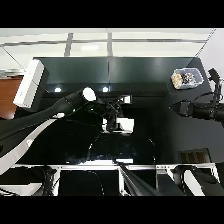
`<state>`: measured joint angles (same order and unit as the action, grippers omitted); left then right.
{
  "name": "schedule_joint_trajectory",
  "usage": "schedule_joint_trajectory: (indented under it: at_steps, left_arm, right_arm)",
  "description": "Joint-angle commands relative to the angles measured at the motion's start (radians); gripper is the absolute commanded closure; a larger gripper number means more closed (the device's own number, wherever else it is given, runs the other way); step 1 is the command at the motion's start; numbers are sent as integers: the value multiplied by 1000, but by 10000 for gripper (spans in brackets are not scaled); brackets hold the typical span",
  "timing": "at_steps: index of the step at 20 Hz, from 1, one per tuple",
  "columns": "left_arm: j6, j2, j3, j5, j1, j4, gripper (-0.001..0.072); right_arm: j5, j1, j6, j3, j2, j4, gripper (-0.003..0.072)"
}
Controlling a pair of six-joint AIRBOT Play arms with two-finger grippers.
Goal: Fold the box and place the chain.
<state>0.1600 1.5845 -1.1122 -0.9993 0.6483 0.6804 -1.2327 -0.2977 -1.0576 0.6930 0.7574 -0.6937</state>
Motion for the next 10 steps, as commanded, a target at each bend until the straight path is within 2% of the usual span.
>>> schedule_joint_trajectory:
  at_steps: [1,6,10]
  left_arm:
    - [-45,0,-1,3,0,1,-2]
    - [-109,0,-1,36,32,88,-2]
    - [-91,13,0,127,74,91,-2]
  right_arm:
    - [0,0,0,0,-1,0,672]
    - [0,0,0,0,-1,0,673]
    - [0,0,0,0,-1,0,672]
